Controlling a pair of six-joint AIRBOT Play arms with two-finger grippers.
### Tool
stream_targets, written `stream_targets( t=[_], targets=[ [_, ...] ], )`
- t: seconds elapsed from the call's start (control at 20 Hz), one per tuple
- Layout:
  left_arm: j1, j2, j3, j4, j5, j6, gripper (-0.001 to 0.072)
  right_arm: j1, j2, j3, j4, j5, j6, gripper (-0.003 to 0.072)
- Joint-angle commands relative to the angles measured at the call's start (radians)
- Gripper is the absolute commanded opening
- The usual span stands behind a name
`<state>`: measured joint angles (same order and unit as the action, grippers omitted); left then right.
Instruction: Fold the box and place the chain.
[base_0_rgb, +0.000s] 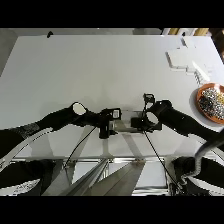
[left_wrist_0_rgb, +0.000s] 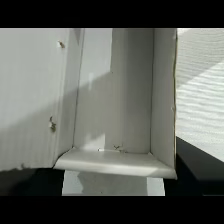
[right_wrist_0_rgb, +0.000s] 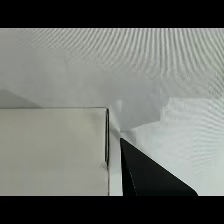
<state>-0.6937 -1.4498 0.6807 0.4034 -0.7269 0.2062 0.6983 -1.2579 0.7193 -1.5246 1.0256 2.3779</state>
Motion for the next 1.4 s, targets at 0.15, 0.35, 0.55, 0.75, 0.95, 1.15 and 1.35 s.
stream_targets(
  t=[0.15, 0.35, 0.55, 0.75, 0.95, 1.15, 1.35],
  targets=[
    [0.000, 0.001, 0.000, 0.001, -0.003, 0.003, 0.0393, 0.000, 0.000, 0.005, -0.032, -0.027, -0.004, 0.0122],
    [0.000, 0.001, 0.000, 0.001, -0.003, 0.003, 0.0393, 0.000, 0.001, 0.005, -0.029, -0.023, -0.053, 0.0020],
    [0.000, 0.001, 0.000, 0.000, -0.003, 0.003, 0.0393, 0.000, 0.071, 0.005, -0.035, 0.000, -0.268, 0.0350],
    [0.000, 0.001, 0.000, 0.001, -0.003, 0.003, 0.0393, 0.000, 0.258, 0.006, -0.047, 0.082, -0.525, 0.0348],
    [0.000, 0.001, 0.000, 0.001, -0.003, 0.003, 0.0393, -0.109, 0.445, 0.068, -0.162, 0.157, -0.667, 0.0338],
    [0.000, 0.001, 0.000, 0.001, -0.003, 0.003, 0.0393, -0.507, 0.438, 0.079, -0.233, 0.041, -0.811, 0.0338],
    [0.000, 0.001, 0.000, 0.001, -0.003, 0.003, 0.0393, -0.966, 0.313, 0.079, -0.226, -0.182, -0.859, 0.0333]
  ],
)
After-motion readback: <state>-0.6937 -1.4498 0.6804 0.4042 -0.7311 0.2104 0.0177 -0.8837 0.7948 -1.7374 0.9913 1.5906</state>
